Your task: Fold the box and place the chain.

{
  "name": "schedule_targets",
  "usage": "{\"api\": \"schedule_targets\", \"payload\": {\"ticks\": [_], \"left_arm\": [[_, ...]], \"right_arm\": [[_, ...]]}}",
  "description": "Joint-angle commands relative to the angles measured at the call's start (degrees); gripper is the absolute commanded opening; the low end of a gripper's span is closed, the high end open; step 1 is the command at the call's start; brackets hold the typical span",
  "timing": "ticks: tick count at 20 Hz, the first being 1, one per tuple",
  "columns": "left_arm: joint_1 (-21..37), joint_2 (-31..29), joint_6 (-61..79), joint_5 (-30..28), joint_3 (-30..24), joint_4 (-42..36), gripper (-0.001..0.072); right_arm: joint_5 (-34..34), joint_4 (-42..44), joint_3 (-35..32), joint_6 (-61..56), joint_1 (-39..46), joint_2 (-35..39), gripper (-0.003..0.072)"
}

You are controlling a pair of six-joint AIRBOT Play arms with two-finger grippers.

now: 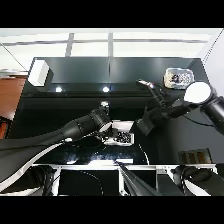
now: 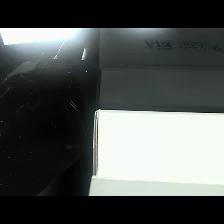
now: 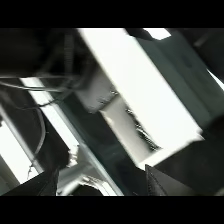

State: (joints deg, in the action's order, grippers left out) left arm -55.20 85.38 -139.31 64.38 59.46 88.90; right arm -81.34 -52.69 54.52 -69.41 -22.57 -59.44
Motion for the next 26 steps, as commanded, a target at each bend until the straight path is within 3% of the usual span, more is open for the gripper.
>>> {"api": "schedule_targets", "payload": {"ticks": [1,3,5,6,8,9,14,15,17,19,20,23,26], "left_arm": [[0.04,0.04,-0.02,-1.09,0.04,0.24,0.0028],[0.02,0.04,-0.02,-1.20,0.04,0.20,0.0028],[0.46,0.00,-2.27,-1.99,0.09,-0.22,0.0033],[0.85,0.00,-2.60,-1.97,0.37,-1.62,0.0096],[1.16,-0.09,-1.92,0.15,1.84,-2.36,0.0383],[1.14,-0.37,-1.20,1.57,2.86,-2.29,0.0493],[1.18,-6.19,15.08,6.10,7.67,-1.03,0.0500],[1.22,-8.37,21.29,8.94,7.67,-1.11,0.0499],[2.56,-13.38,39.98,20.09,7.63,-3.76,0.0496],[6.67,-19.26,49.40,27.98,7.13,-1.92,0.0496],[10.14,-22.38,50.90,26.69,6.05,-2.10,0.0496],[24.26,-31.21,58.03,14.67,-1.75,-5.92,0.0497],[38.47,-34.95,77.26,2.27,-12.55,-21.18,0.0497]], "right_arm": [[-3.98,-6.08,-0.02,0.00,8.13,1.70,0.0610],[-1.79,-13.73,-0.09,-0.31,15.89,3.41,0.0610],[-0.42,-15.50,-0.09,-0.83,23.19,3.91,0.0610],[-0.37,-14.91,-0.17,-0.74,25.97,3.91,0.0610],[-0.09,-14.91,-0.68,-0.63,28.61,3.91,0.0610],[0.48,-14.91,-0.96,-0.63,28.76,3.91,0.0610],[0.90,-14.91,-2.14,-0.61,28.70,3.91,0.0610],[1.51,-15.02,-2.16,-0.61,28.70,3.91,0.0610],[3.13,-15.15,-2.16,-0.61,28.72,3.91,0.0610],[4.81,-14.95,-2.16,-0.68,28.74,3.91,0.0610],[5.57,-14.88,-2.16,-0.68,28.74,3.91,0.0610],[7.06,-15.34,-2.16,-0.66,28.76,3.91,0.0610],[7.93,-15.34,-2.16,-0.68,28.76,3.91,0.0610]]}}
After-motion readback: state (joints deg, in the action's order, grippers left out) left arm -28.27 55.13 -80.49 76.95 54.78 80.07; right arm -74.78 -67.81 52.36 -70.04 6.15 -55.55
